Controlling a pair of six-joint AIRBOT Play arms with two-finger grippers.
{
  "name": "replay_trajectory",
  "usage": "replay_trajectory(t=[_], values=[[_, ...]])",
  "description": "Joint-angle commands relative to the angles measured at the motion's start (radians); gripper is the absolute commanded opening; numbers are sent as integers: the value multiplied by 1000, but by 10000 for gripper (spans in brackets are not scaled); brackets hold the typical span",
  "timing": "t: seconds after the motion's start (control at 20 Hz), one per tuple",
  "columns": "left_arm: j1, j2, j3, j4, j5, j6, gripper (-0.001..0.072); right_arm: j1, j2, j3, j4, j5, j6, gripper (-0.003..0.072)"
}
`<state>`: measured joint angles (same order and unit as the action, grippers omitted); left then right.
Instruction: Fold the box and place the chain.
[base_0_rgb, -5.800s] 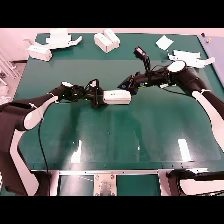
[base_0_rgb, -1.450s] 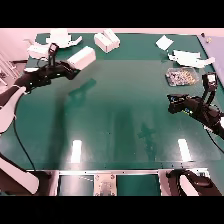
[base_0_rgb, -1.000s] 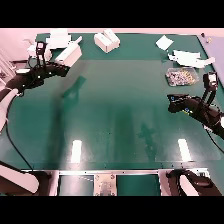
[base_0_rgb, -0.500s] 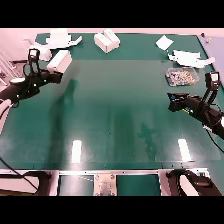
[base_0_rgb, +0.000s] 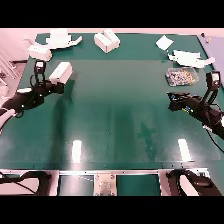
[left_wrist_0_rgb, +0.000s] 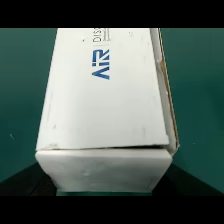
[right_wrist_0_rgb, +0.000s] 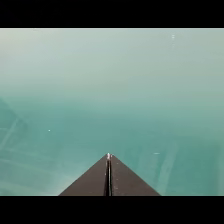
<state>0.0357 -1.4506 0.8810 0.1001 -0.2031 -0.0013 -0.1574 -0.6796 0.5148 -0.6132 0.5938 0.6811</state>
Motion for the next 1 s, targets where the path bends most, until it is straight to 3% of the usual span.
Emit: replay_trajectory(t=[0.0, 0.75, 0.8, 0.85, 0.9, 0.95], values=[[-31, 5, -11, -6, 66, 7, 14, 0, 0, 0, 3, 0, 0, 4], [-31, -48, -11, -13, 91, -24, 21, 0, 1, 0, 3, 0, 0, 4], [-31, -48, -11, -13, 89, -24, 163, 0, 1, 0, 3, 0, 0, 4], [-31, -48, -10, -16, 90, -24, 532, 0, 1, 0, 3, 0, 0, 4], [-31, -48, -10, -30, 98, -25, 719, 0, 1, 0, 3, 0, 0, 4], [-31, -47, -10, -39, 100, -25, 720, 0, 1, 0, 3, 0, 0, 4]])
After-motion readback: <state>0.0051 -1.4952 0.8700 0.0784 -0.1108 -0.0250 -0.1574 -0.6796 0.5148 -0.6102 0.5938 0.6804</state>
